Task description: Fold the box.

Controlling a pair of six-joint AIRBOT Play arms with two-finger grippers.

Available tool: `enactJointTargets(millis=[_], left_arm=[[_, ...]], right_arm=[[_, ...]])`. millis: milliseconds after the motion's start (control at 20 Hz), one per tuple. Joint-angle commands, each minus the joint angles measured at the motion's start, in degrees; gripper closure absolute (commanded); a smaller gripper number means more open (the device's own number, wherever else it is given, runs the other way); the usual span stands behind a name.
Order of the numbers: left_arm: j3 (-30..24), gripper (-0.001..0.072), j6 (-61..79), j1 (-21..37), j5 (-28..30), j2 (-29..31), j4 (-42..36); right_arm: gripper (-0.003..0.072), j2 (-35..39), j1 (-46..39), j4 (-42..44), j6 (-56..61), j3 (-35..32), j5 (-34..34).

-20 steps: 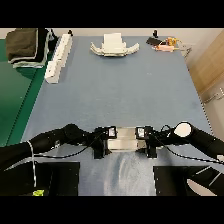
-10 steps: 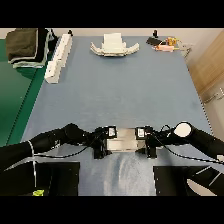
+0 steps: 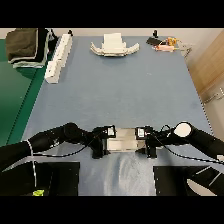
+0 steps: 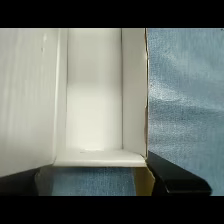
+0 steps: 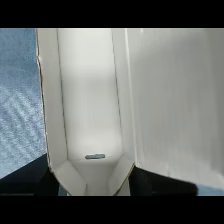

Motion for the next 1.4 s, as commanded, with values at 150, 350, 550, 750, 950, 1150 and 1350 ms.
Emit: enactJointTargets(millis=[150, 350, 550, 750, 950, 1150, 1350], left_arm=[[-0.1, 0.0013, 4.3, 0.1, 1.4, 1.3, -3.8], [-0.8, 0.0013, 4.3, 0.0, 0.9, 1.2, -3.9], [-0.9, 0.0013, 5.6, 0.0, 1.0, 1.2, -6.0], [-0.9, 0.0013, 8.4, 0.0, 1.0, 0.9, -8.2], [-0.9, 0.0013, 8.5, -0.7, 1.6, 0.5, -8.1], [-0.9, 0.0012, 8.5, -0.7, 1.6, 0.5, -8.2], [-0.9, 0.0147, 8.5, -0.7, 1.5, 0.5, -8.1]], right_arm=[[0.0175, 0.0, 0.0, 0.0, 0.0, 0.1, 0.0], [0.0175, 0.0, 0.0, 0.0, 0.0, 0.1, 0.0], [0.0175, 0.0, 0.0, 0.0, 0.0, 0.1, 0.0], [0.0175, 0.0, 0.0, 0.0, 0.0, 0.1, 0.0], [0.0175, 0.0, 0.0, 0.0, 0.0, 0.1, 0.0], [0.0175, 0.0, 0.0, 0.0, 0.0, 0.1, 0.0], [0.0175, 0.0, 0.0, 0.0, 0.0, 0.1, 0.0]])
